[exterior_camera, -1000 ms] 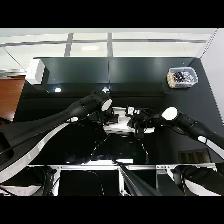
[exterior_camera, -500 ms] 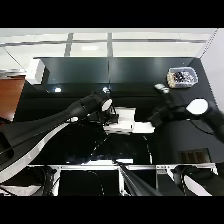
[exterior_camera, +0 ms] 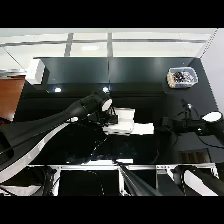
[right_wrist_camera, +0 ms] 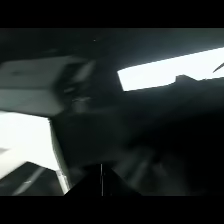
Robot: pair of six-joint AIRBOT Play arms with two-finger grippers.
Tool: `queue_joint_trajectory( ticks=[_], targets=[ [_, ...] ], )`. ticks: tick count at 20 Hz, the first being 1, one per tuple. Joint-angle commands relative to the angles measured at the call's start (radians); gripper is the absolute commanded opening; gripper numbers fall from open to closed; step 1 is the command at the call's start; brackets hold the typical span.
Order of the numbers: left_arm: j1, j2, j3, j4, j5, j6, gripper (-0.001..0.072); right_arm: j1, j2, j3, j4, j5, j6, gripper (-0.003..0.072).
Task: Fold the box and place the chain.
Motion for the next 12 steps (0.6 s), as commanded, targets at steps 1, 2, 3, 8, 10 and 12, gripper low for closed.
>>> queue_joint_trajectory(
  ticks=[1, 2, 3, 8, 10, 12],
  targets=[
    [0.0, 0.0, 0.0, 0.003, 0.002, 0.002, 0.003, 0.075, -0.105, -0.033, 0.27, 0.013, -0.168, 0.002],
    [0.0, 0.0, 0.0, 0.003, 0.002, 0.002, 0.003, 0.115, -0.125, -0.033, 0.325, -0.007, -0.209, 0.002],
    [0.0, 0.0, 0.0, 0.003, 0.003, 0.002, 0.0031, 0.147, -0.134, -0.032, 0.353, -0.031, -0.221, 0.002],
    [0.0, 0.0, 0.0, 0.003, 0.005, 0.002, 0.0031, 0.185, -0.134, 0.076, 0.353, 0.113, -0.253, 0.0501],
    [0.0, 0.0, 0.0, 0.003, 0.006, 0.002, 0.003, 0.203, -0.134, 0.117, 0.348, 0.161, -0.251, 0.05],
    [0.0, 0.0, 0.0, 0.003, 0.007, 0.002, 0.003, 0.259, -0.134, 0.128, 0.348, 0.113, -0.219, 0.0471]
  ],
)
